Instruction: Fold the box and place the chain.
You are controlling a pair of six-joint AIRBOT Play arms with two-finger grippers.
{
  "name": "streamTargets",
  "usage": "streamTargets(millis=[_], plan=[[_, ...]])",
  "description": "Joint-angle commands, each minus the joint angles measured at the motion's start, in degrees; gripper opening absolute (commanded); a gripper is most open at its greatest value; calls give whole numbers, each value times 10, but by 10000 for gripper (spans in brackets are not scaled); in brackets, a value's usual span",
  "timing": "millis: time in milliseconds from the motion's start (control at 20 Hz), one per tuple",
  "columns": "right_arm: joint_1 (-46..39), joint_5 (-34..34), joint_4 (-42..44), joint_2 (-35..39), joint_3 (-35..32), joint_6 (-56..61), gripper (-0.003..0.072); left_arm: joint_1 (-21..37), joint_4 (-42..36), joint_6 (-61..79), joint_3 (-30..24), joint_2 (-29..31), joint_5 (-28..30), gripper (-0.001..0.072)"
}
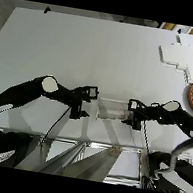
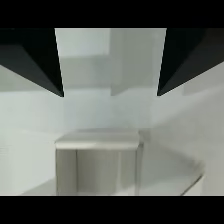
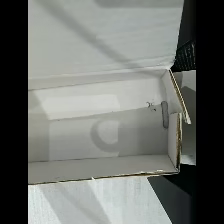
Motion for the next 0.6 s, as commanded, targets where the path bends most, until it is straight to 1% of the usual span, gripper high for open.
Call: streamTargets(millis=[0,100,250,350,450,550], plan=[[0,0,0,0,0,0,401,0,-99,198,-5,-44,10,640],[0,0,0,0,0,0,401,0,-96,198,-5,-56,12,639],[0,0,0,0,0,0,401,-7,-97,198,-7,-58,14,640],[0,0,0,0,0,0,401,-16,-104,198,-19,-58,35,640],[0,0,0,0,0,0,401,-18,-135,203,-39,-58,72,640],[0,0,0,0,0,0,401,-17,-136,213,-45,-58,81,640]])
